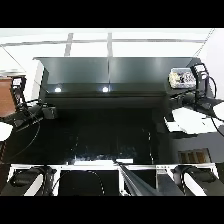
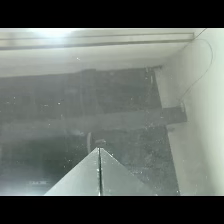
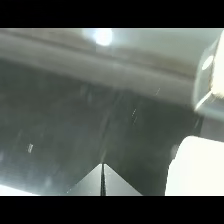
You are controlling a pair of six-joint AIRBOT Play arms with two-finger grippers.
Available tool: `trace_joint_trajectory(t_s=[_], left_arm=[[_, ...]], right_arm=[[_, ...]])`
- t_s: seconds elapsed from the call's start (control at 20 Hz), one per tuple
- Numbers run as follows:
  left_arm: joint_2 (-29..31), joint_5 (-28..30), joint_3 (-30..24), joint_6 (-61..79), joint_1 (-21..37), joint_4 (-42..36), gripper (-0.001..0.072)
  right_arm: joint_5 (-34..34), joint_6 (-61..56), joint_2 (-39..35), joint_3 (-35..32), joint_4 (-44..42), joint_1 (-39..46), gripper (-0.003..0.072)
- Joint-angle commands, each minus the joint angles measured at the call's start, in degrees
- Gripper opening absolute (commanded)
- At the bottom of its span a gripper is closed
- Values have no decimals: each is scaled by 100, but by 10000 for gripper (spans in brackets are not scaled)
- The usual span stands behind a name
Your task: Fold the box and place the chain.
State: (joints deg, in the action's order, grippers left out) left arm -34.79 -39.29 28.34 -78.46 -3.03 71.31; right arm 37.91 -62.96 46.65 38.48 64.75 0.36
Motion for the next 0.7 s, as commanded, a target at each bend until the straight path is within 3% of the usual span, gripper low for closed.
trace_joint_trajectory(t_s=[0.0,0.1,0.25,0.3,0.35,0.4,0.5,0.65], left_arm=[[2,186,-2,2,2,-13,32],[-22,566,-2,-2,-4,-59,32],[-378,1657,-2,9,-11,-39,36],[-588,2116,-2,35,-11,15,163],[-811,2428,7,55,-11,22,526],[-1075,2452,72,72,-9,55,720],[-1473,1488,382,70,-11,308,720],[-1665,-164,780,-4,11,1023,719]], right_arm=[[-1189,87,4,0,-573,-4,19],[-1604,87,4,0,-850,-4,19],[-2315,94,66,0,-925,-4,21],[-2496,94,160,0,-922,0,157],[-2551,94,328,0,-920,13,631],[-2461,111,522,2,-859,28,712],[-1926,-133,831,203,109,411,711],[-931,-2118,1270,1176,1405,2114,710]])
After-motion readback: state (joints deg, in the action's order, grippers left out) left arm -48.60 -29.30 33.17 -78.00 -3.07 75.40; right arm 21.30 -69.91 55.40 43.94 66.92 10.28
